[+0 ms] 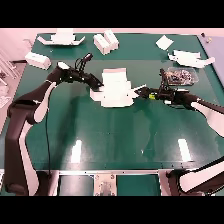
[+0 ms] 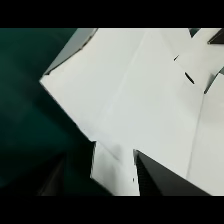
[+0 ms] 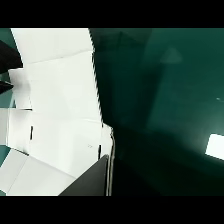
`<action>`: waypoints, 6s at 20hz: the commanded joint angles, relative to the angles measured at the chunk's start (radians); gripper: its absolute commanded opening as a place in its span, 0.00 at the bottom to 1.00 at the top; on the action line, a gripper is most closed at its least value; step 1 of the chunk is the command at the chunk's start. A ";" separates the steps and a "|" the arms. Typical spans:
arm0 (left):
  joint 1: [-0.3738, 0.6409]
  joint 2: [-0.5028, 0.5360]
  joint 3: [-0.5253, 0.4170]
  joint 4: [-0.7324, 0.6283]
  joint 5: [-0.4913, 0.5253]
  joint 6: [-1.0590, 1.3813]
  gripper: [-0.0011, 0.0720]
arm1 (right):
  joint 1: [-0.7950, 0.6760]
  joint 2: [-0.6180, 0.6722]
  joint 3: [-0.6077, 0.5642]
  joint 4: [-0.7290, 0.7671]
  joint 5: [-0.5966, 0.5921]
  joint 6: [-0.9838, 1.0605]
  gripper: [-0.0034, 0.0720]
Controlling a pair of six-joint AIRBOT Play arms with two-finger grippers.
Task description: Fold the box and place the chain.
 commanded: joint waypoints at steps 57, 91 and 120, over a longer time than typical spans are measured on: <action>-0.016 -0.067 0.001 -0.140 -0.161 0.669 0.04 | -0.213 0.000 0.001 0.083 0.149 -0.061 0.54; -0.016 -0.073 0.001 -0.132 -0.170 0.694 0.04 | -0.044 0.236 0.005 -0.221 0.190 -0.386 0.43; -0.016 -0.073 0.001 -0.134 -0.170 0.694 0.04 | 0.373 0.231 -0.074 -0.772 -0.278 -0.218 0.73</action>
